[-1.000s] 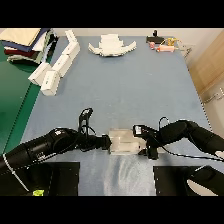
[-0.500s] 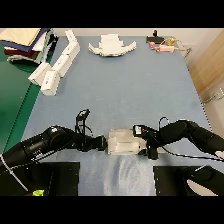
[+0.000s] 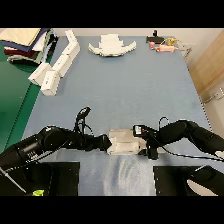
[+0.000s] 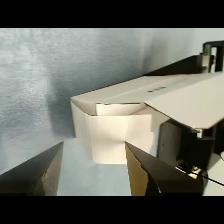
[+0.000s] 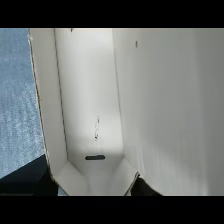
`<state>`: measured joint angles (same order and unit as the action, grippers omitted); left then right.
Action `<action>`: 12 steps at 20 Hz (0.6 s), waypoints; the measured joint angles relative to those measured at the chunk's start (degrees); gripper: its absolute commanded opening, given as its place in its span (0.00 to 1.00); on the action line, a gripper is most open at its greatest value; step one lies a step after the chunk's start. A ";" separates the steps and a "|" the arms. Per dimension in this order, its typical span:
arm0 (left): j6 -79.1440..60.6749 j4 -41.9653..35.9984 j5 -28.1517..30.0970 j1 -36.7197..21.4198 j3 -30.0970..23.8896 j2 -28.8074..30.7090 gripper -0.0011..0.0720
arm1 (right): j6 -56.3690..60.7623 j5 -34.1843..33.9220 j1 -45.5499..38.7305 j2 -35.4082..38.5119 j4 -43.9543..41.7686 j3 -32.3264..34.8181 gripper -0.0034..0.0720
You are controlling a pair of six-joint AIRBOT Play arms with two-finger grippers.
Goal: Fold the box.
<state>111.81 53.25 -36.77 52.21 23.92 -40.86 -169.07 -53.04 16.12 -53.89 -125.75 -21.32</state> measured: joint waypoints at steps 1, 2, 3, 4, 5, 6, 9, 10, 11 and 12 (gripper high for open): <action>-0.85 -0.79 0.79 -0.02 0.00 0.02 0.83 | 0.00 0.02 0.00 0.00 0.00 0.00 0.68; -1.44 -1.33 1.73 -0.02 0.00 -0.02 0.83 | 0.00 0.02 0.00 0.00 0.00 0.00 0.68; -1.92 -1.75 2.40 -0.02 0.00 -0.09 0.83 | 0.02 0.02 0.00 0.00 0.00 0.00 0.68; -2.34 -2.05 2.93 -0.02 0.00 -0.26 0.83 | 0.00 0.02 0.00 0.00 0.00 0.00 0.68; -2.56 -2.01 3.10 -0.02 0.00 -0.57 0.83 | 0.00 0.02 0.00 0.00 0.00 0.00 0.68; -2.64 -1.84 3.13 -0.02 0.00 -0.98 0.83 | 0.00 0.02 0.00 0.00 0.00 0.00 0.68; -2.73 -1.29 2.99 -0.02 0.70 -3.19 0.83 | 0.00 0.02 0.00 0.00 -0.02 0.00 0.68; -2.73 -1.20 2.82 -0.02 1.29 -4.11 0.83 | 0.00 0.02 0.00 0.00 0.00 0.00 0.68; -2.75 -0.98 2.56 -0.02 2.16 -5.09 0.83 | 0.00 0.02 0.00 0.00 0.00 0.00 0.68; -2.75 -0.70 2.10 -0.02 3.08 -6.05 0.83 | 0.00 0.02 0.00 0.00 0.00 0.00 0.68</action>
